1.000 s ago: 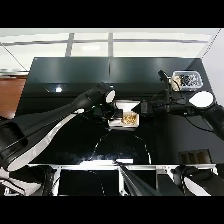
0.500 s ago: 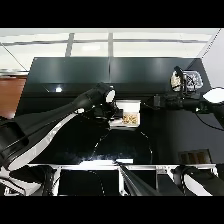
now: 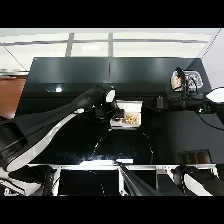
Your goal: Fold the box and place the chain.
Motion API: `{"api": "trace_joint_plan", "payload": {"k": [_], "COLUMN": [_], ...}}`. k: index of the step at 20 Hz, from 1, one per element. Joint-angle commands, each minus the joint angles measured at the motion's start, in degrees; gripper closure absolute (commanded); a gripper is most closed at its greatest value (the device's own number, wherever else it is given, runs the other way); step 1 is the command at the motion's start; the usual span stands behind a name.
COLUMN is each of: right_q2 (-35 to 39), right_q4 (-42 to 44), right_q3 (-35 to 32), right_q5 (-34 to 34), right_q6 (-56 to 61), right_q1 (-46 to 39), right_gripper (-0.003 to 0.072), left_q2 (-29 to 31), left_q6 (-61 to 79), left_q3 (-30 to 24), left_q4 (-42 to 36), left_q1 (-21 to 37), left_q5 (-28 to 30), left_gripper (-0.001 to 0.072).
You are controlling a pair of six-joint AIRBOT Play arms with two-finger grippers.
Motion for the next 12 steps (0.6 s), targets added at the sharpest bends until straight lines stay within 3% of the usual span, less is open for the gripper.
{"api": "trace_joint_plan", "payload": {"k": [1,5,8,10,12], "right_q2": [0.0,0.0,0.0,0.0,0.0], "right_q4": [0.0,0.0,0.0,0.0,0.0], "right_q3": [0.0,0.0,0.0,0.0,0.0], "right_q5": [0.4,0.4,0.4,0.4,0.3], "right_q6": [0.0,0.9,1.2,1.4,2.2], "right_q1": [-0.1,-0.1,-0.1,-0.1,-0.1], "right_gripper": [0.0305,0.0305,0.0305,0.0305,0.0305], "left_q2": [3.9,12.6,20.3,25.7,31.2], "left_q6": [1.2,9.2,12.7,13.0,13.8], "left_q3": [0.1,-0.3,-6.0,-13.6,-23.7], "left_q4": [4.5,13.9,21.0,19.8,11.7], "left_q1": [-0.1,-0.3,2.6,8.2,14.1], "left_q5": [-2.3,-6.7,-6.6,-1.9,10.0], "left_gripper": [0.0197,0.0197,0.0197,0.0197,0.0197]}}
